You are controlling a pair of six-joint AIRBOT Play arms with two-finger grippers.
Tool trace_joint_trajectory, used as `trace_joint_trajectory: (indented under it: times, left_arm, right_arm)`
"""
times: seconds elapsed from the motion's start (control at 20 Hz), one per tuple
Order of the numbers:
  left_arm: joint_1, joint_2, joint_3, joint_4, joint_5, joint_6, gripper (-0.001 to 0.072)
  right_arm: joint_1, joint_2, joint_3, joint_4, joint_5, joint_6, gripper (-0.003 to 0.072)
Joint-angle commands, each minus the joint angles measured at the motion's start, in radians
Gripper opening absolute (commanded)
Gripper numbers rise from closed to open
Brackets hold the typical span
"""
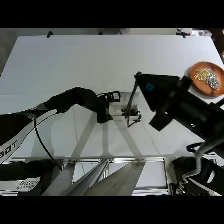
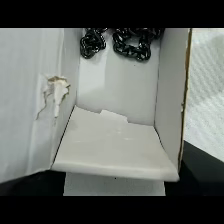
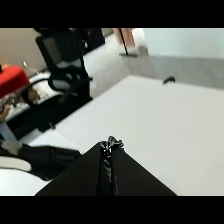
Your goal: Fold the box and place the chain.
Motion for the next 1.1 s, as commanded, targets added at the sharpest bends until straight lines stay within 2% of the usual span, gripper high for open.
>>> trace_joint_trajectory:
  times: [0.0, 0.25, 0.55, 0.7, 1.05]
  left_arm:
    - [0.000, -0.001, 0.000, 0.000, 0.000, 0.000, 0.0348]
    - [0.000, -0.001, 0.000, 0.000, 0.000, 0.000, 0.0348]
    - [0.000, -0.001, 0.000, 0.000, 0.000, 0.000, 0.0348]
    - [0.000, -0.001, 0.000, 0.000, 0.000, 0.000, 0.0348]
    - [0.000, -0.001, 0.000, 0.000, 0.000, 0.000, 0.0348]
  right_arm:
    - [-0.035, -0.060, 0.000, 0.003, 0.095, 0.024, 0.0012]
    - [-0.121, -0.087, 0.000, 0.003, 0.171, 0.027, 0.0013]
    - [-0.148, -0.164, 0.000, 0.030, 0.462, 0.021, 0.0012]
    - [-0.148, -0.260, 0.000, 0.084, 0.473, -0.021, 0.0012]
    - [-0.148, -0.422, 0.000, 0.077, 0.555, -0.019, 0.0012]
